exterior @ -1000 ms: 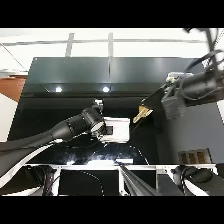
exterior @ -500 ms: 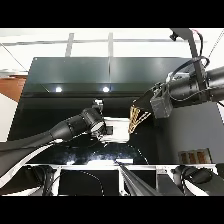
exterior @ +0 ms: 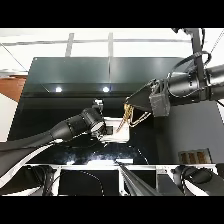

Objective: Fold the box and place the chain.

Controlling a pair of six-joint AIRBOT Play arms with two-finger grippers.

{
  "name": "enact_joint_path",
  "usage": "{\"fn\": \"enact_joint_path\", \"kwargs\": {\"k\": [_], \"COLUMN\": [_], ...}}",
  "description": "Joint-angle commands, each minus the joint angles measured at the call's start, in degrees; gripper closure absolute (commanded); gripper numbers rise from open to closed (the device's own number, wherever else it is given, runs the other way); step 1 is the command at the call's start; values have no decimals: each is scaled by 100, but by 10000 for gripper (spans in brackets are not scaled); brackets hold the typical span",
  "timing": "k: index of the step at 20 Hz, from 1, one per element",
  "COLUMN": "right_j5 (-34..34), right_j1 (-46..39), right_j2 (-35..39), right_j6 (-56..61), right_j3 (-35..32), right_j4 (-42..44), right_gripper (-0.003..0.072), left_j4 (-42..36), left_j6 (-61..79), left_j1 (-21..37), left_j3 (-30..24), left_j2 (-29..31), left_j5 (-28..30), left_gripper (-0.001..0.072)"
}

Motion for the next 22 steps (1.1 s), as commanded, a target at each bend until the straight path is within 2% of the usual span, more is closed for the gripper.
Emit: {"fn": "enact_joint_path", "kwargs": {"k": [1,6,13,19,22], "right_j5": [-42,-129,-186,-1419,-1755], "right_j1": [2,4,50,640,824], "right_j2": [4,4,2,-94,-293], "right_j6": [35,146,142,164,164], "right_j3": [-262,-802,-933,-1639,-1915], "right_j4": [-291,-595,-468,-459,-481], "right_gripper": [639,639,639,639,638], "left_j4": [2,2,2,2,2], "left_j6": [0,0,0,0,0], "left_j1": [4,4,4,4,4], "left_j3": [0,0,0,0,0], "left_j2": [-2,-2,-2,-2,-2], "left_j5": [2,2,2,2,2], "left_gripper": [676,676,676,676,676]}}
